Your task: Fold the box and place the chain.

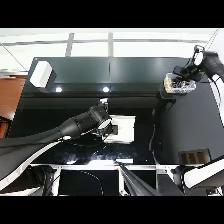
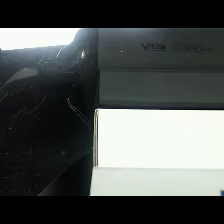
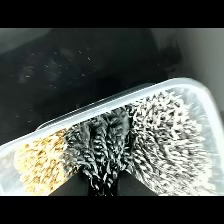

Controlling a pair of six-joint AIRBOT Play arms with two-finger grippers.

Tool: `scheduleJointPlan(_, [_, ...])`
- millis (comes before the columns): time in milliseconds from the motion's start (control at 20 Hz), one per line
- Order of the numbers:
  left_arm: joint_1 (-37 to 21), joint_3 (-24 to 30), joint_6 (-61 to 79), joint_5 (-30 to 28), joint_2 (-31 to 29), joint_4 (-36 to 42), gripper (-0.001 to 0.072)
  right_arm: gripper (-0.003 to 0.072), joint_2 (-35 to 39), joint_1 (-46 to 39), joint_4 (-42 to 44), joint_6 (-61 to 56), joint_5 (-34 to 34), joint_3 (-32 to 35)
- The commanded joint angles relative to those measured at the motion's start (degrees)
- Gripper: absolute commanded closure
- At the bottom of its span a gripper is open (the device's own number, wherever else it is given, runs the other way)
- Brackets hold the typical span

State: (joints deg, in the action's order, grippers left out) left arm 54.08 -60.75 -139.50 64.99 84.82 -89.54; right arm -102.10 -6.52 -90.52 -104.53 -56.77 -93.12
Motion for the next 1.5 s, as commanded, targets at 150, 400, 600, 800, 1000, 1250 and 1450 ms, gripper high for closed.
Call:
scheduleJointPlan(150, [-0.2,0.0,0.0,0.0,0.0,0.0,0.0684,0.0685,16.4,0.0,6.9,15.0,-4.7,-3.7])
scheduleJointPlan(400, [-0.2,0.0,0.0,0.0,0.0,0.0,0.0684,0.0686,31.8,0.0,11.0,20.0,-11.3,-3.7])
scheduleJointPlan(600, [-0.2,0.0,0.0,-0.4,0.0,0.0,0.0684,0.0685,38.1,0.0,21.9,26.3,-31.1,-3.2])
scheduleJointPlan(800, [-0.2,0.0,0.0,-0.4,0.0,0.0,0.0684,0.0684,46.2,5.2,26.6,29.0,-35.9,9.1])
scheduleJointPlan(1000, [-0.2,0.0,0.0,-0.4,0.0,-0.3,0.0684,0.0684,50.0,13.6,34.8,30.3,-37.1,22.6])
scheduleJointPlan(1250, [-0.2,0.0,0.0,-0.4,0.0,-0.3,0.0684,0.0685,49.7,25.6,43.1,31.4,-29.9,31.6])
scheduleJointPlan(1450, [-0.2,0.0,0.0,-0.4,0.0,-0.2,0.0684,0.0685,47.9,32.6,43.1,30.2,-19.4,31.8])
